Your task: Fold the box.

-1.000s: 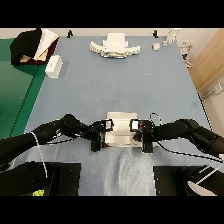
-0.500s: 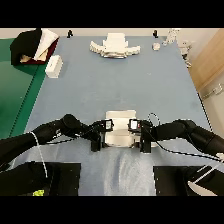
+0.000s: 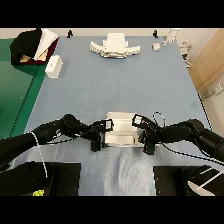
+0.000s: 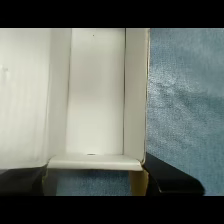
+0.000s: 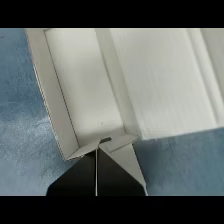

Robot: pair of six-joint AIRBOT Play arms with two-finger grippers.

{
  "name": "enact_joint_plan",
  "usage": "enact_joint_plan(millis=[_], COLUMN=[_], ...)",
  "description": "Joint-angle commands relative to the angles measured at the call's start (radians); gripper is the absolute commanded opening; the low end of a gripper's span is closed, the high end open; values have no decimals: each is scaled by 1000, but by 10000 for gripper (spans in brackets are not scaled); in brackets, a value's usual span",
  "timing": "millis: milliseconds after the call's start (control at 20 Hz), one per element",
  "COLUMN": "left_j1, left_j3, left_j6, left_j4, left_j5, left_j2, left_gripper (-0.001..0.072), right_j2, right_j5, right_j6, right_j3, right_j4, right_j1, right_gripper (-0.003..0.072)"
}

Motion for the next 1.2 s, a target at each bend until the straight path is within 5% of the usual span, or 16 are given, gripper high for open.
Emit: enact_joint_plan(millis=[0, 200, 300, 700, 1150], left_j1=[0, 0, 0, 0, 0], left_j3=[1, 1, 1, 1, 1], left_j6=[1, 0, 1, 0, 0], left_j4=[1, 1, 1, 1, 1], left_j5=[0, 0, 0, 0, 0], left_j2=[0, 0, 0, 0, 0], left_gripper=[463, 463, 463, 463, 463], right_j2=[75, 95, 90, -58, -139], right_j5=[-93, -296, -324, -352, -413], right_j6=[334, 990, 1082, 673, 479], right_j3=[9, 92, 103, 9, -70], right_j4=[-198, -555, -538, 72, 319], right_j1=[-1, -82, -197, -767, -758], right_gripper=[4, 2, 2, 1, 1])
